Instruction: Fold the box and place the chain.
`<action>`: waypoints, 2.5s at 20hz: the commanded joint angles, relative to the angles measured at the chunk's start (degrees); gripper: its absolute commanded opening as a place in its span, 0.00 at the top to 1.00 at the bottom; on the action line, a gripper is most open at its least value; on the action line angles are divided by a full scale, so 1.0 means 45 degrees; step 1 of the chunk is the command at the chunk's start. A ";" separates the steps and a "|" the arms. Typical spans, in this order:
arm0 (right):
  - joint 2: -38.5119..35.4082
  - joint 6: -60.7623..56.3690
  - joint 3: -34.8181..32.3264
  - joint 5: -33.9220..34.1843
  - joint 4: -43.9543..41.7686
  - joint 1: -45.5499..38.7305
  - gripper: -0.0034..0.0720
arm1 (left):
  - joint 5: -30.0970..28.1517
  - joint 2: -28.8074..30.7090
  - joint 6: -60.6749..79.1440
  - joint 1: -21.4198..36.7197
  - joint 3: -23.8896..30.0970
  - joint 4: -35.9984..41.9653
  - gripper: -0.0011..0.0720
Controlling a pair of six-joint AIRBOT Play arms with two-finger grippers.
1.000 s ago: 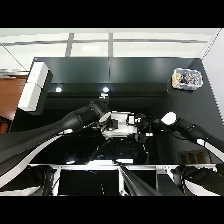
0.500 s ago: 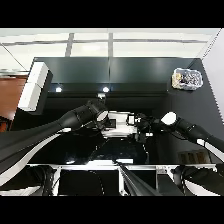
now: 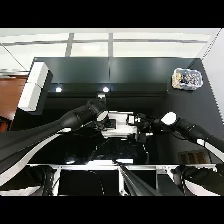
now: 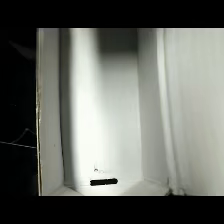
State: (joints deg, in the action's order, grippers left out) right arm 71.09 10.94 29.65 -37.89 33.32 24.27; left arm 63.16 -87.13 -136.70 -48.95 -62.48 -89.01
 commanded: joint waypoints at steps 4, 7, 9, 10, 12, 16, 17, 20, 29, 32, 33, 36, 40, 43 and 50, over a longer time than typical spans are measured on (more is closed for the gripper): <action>-0.0908 -0.1418 0.0053 -0.0651 0.1409 -0.0005 0.06 | 0.0112 0.0000 0.0039 0.0019 0.0000 -0.0024 0.95; -0.1812 -0.2093 0.0053 -0.0753 0.2846 -0.0005 0.06 | 0.0073 0.0000 0.0034 0.0015 0.0000 -0.0019 0.95; -0.2025 -0.2093 0.0053 -0.0763 0.3002 0.0000 0.06 | 0.0053 0.0000 0.0039 0.0015 0.0000 -0.0024 0.95; -0.2025 -0.2093 0.0053 -0.0748 0.2997 0.0000 0.06 | 0.0053 0.0000 0.0034 0.0015 0.0000 -0.0024 0.95; -0.2025 -0.2093 0.0049 -0.0821 0.2885 0.0005 0.38 | 0.0063 0.0000 0.0034 0.0015 0.0000 -0.0024 0.95; -0.2001 -0.2103 0.0049 -0.0865 0.1593 0.0005 0.69 | 0.0063 0.0000 0.0034 0.0015 0.0000 -0.0019 0.95; -0.1996 -0.2103 0.0049 -0.0865 0.1180 0.0005 0.69 | 0.0068 0.0000 0.0034 0.0015 0.0000 -0.0019 0.95; -0.1865 -0.2103 0.0049 -0.0743 -0.0199 0.0005 0.69 | 0.0073 0.0000 0.0034 0.0015 0.0000 -0.0015 0.95; -0.0860 -0.2108 0.0049 -0.0923 -0.1069 0.0005 0.69 | 0.0073 0.0000 0.0034 0.0015 0.0000 -0.0015 0.95; -0.0855 -0.2608 0.0049 -0.0986 -0.1059 0.0005 0.83 | 0.0073 0.0000 0.0034 0.0015 0.0000 -0.0019 0.95; -0.0855 -0.2856 0.0049 -0.1005 -0.1064 0.0005 0.82 | 0.0073 0.0000 0.0034 0.0019 0.0000 -0.0019 0.95; -0.0855 -0.3041 0.0049 -0.1005 -0.1005 0.0005 0.41 | 0.0073 0.0000 0.0034 0.0019 0.0000 -0.0019 0.95; -0.0855 -0.3050 0.0049 -0.1098 -0.0967 0.0005 0.40 | 0.0073 0.0000 0.0034 0.0019 0.0000 -0.0019 0.95; -0.0874 -0.3050 0.0053 -0.1205 -0.0680 0.0005 0.90 | 0.0068 0.0000 0.0034 0.0019 0.0000 -0.0019 0.95; -0.2662 -1.0049 0.1234 -0.3701 0.3560 -0.1627 0.94 | 0.0068 0.0000 0.0034 0.0019 0.0000 -0.0019 0.95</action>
State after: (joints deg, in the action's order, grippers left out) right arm 62.37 -16.86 32.80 -47.66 38.44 21.02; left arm 63.35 -87.13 -136.66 -48.88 -62.48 -89.06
